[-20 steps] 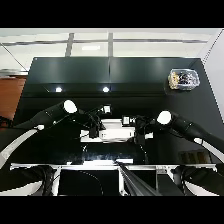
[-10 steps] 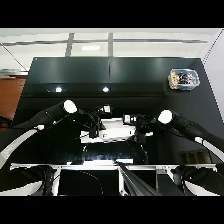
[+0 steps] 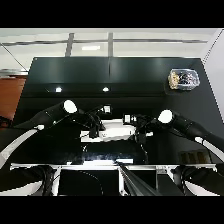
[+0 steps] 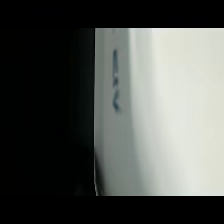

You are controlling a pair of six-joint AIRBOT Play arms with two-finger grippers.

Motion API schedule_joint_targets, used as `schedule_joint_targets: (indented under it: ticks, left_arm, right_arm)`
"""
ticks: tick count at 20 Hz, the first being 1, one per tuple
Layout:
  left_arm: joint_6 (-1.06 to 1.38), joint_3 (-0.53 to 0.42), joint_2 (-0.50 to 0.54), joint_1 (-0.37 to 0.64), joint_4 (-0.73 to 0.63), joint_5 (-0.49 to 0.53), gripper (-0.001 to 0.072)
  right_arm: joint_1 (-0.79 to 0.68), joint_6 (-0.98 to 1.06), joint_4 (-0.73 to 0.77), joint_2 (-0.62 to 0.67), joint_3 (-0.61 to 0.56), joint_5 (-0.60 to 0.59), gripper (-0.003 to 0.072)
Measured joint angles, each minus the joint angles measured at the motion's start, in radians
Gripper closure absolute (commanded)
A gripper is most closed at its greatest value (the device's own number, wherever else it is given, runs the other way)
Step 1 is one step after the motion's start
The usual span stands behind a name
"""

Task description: Fold the box and place the chain.

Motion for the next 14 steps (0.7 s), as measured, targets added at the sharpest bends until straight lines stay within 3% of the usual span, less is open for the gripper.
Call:
schedule_joint_targets:
  ticks: [1, 5, 12, 13, 14]
  left_arm:
    - [0.0, 0.002, 0.0, 0.0, 0.0, -0.001, 0.019]
    - [-0.031, 0.031, 0.005, 0.007, 0.012, -0.026, 0.0189]
    - [-0.314, 0.105, 0.103, 0.109, 0.196, -0.209, 0.0206]
    - [-0.379, 0.108, 0.128, 0.132, 0.229, -0.236, 0.0388]
    - [-0.46, 0.11, 0.158, 0.16, 0.259, -0.263, 0.0682]
  right_arm:
    - [0.0, 0.0, 0.0, 0.0, 0.0, 0.001, 0.0213]
    - [0.0, 0.005, 0.0, 0.0, 0.0, 0.002, 0.0213]
    - [0.0, 0.019, 0.001, 0.0, 0.0, 0.003, 0.0213]
    - [0.0, 0.021, 0.001, 0.0, 0.0, 0.003, 0.0213]
    - [0.0, 0.022, 0.001, 0.0, 0.0, 0.003, 0.0213]
